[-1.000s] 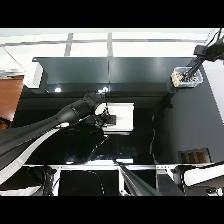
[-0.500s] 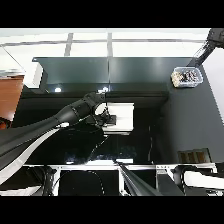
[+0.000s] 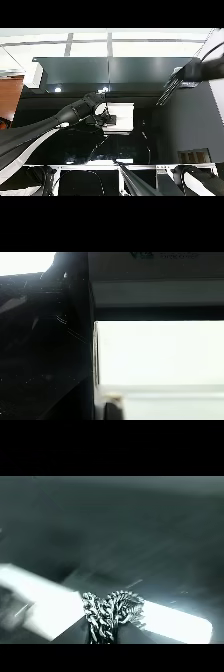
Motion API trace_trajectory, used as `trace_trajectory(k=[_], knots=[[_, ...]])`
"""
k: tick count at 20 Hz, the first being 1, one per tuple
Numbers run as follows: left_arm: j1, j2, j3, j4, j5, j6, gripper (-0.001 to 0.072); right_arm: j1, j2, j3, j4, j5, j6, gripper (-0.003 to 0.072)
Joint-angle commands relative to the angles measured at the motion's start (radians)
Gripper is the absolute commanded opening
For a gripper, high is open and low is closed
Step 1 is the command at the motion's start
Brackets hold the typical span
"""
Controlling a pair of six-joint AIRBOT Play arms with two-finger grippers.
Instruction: Fold the box and place the chain.
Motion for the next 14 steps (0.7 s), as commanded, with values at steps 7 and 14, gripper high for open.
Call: trace_trajectory(k=[7,14], knots=[[0.000,0.000,0.000,0.000,-0.003,0.002,0.0026,0.364,0.048,-0.180,0.148,-0.200,0.038,0.0010],[0.000,0.000,0.000,0.000,-0.003,0.002,0.0025,0.441,-0.061,-0.291,0.106,-0.270,0.054,0.0010]])
